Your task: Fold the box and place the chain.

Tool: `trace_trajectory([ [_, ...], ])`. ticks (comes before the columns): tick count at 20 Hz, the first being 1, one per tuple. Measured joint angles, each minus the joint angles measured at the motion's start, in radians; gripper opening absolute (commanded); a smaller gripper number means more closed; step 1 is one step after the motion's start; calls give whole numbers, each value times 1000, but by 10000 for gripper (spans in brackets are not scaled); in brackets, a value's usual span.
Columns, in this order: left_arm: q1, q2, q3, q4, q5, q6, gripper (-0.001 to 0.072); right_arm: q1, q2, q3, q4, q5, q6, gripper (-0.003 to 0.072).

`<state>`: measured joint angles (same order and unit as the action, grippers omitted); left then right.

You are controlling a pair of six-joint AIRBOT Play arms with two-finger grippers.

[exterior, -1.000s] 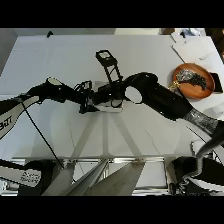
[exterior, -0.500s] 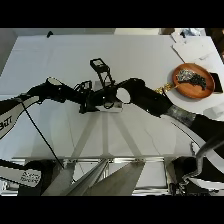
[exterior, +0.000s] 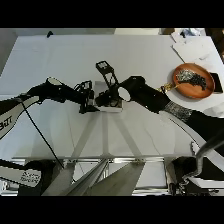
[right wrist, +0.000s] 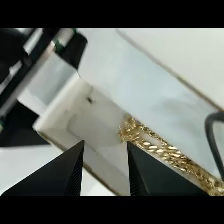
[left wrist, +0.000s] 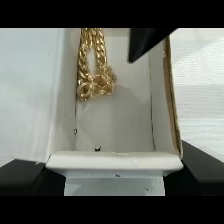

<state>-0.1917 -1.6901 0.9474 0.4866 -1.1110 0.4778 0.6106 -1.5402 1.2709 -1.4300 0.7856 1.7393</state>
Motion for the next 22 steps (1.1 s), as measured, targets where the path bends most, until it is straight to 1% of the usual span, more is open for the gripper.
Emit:
trace_trajectory([
  [4,0,0,0,0,0,0,381,-12,43,0,-10,54,-28,294],
  [8,0,0,0,0,0,0,381,-58,140,0,-40,82,-34,301],
  [9,0,0,0,0,0,0,381,-77,167,0,-60,92,-28,347],
  [10,0,0,0,0,0,0,381,-102,191,0,-85,105,-7,371],
  [11,0,0,0,0,0,0,381,-130,208,0,-109,125,20,441],
  [12,0,0,0,0,0,0,381,-161,220,0,-131,148,54,485],
  [16,0,0,0,0,0,0,381,-320,241,-1,-211,272,220,485],
  [17,0,0,0,0,0,0,381,-357,242,-2,-220,291,253,517],
  [18,0,0,0,0,0,0,381,-397,242,-2,-229,308,288,601],
  [22,0,0,0,0,0,0,381,-521,213,-2,-244,340,373,603],
])
